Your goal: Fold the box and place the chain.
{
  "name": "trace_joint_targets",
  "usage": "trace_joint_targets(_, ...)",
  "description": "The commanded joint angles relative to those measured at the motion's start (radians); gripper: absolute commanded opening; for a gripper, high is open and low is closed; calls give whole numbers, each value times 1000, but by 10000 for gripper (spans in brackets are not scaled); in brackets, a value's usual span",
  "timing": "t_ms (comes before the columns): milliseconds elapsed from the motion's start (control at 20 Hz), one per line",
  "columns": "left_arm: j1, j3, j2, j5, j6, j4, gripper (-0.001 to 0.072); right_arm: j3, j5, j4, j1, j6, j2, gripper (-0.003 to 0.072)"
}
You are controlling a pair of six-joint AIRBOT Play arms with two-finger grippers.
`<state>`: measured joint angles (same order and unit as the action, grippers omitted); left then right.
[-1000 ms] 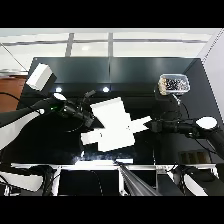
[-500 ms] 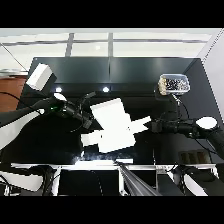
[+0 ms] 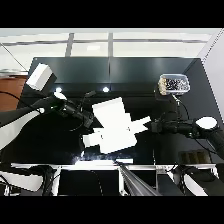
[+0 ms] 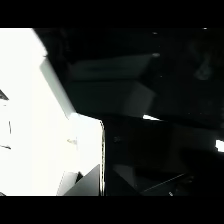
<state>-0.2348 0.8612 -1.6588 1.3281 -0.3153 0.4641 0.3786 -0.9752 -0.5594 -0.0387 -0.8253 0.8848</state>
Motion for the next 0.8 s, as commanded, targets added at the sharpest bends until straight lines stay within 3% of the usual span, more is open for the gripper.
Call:
trace_joint_targets(0, 0, 1, 0, 9, -3, -1, 32, -1, 0, 0, -1, 0, -1, 31)
trace_joint_targets(100, 0, 1, 0, 19, -3, 0, 31, 0, -1, 0, -1, 0, -1, 50)
trace_joint_targets(200, 1, 2, 0, 21, -3, 0, 30, 3, -16, -6, 8, -1, -1, 530)
trace_joint_targets(250, 1, 2, 0, 24, -3, 0, 30, 15, -47, -30, 24, -1, -1, 623)
trace_joint_targets(450, -11, 29, 18, 30, -3, 90, 26, 192, -229, -239, 171, -8, -5, 623)
trace_joint_targets(550, -38, 63, 53, 9, -2, 151, 23, 307, -282, -274, 256, -6, -5, 623)
trace_joint_targets(750, -179, 72, 243, -197, 75, 267, 23, 400, -298, -267, 301, -4, -5, 623)
